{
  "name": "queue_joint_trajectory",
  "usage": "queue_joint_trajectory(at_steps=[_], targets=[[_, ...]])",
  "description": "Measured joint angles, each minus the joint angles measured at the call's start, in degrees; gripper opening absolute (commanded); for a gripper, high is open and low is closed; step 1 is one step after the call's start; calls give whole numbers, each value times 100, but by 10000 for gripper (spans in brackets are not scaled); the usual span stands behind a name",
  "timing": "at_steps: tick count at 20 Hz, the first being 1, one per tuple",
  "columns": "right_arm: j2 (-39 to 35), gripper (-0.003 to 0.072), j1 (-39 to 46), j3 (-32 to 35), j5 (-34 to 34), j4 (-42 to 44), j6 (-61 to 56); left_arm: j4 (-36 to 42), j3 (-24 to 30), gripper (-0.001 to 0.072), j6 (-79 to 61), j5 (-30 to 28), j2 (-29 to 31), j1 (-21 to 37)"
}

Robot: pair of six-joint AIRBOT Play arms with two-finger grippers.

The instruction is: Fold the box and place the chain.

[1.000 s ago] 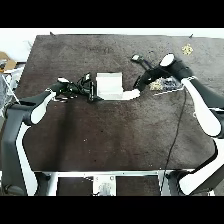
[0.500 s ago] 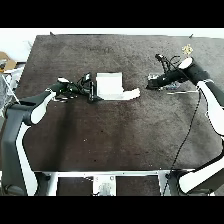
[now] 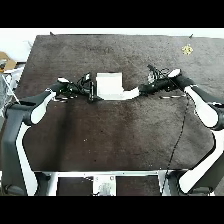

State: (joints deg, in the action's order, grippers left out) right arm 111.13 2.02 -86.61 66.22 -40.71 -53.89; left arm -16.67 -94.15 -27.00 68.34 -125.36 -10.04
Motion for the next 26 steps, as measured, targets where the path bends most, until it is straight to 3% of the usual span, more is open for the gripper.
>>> queue_joint_trajectory(at_steps=[1, 4, 5, 6, 12, 13, 14, 26], targets=[[28, 220, -2, 0, 72, 284, 114, -2, 0, 275, 0, 0, 2, 0], [66, 228, -20, 0, 262, 951, 343, -2, 0, 275, 0, -2, 0, 0], [74, 439, -26, 0, 304, 1075, 380, 0, 0, 275, 0, -2, 2, 0], [76, 488, -37, 0, 339, 1187, 400, 0, 0, 275, 0, 0, 2, 0], [85, 486, -210, -76, 509, 1606, 439, 0, 0, 275, -2, 0, 0, 0], [85, 400, -273, -138, 529, 1602, 417, 0, 0, 275, -2, 0, 2, 0], [83, 375, -332, -210, 529, 1550, 343, -2, 0, 275, 0, 0, 0, 0], [76, 397, -1091, -774, -74, -122, -1134, 0, 0, 275, -2, 0, 2, 0]])
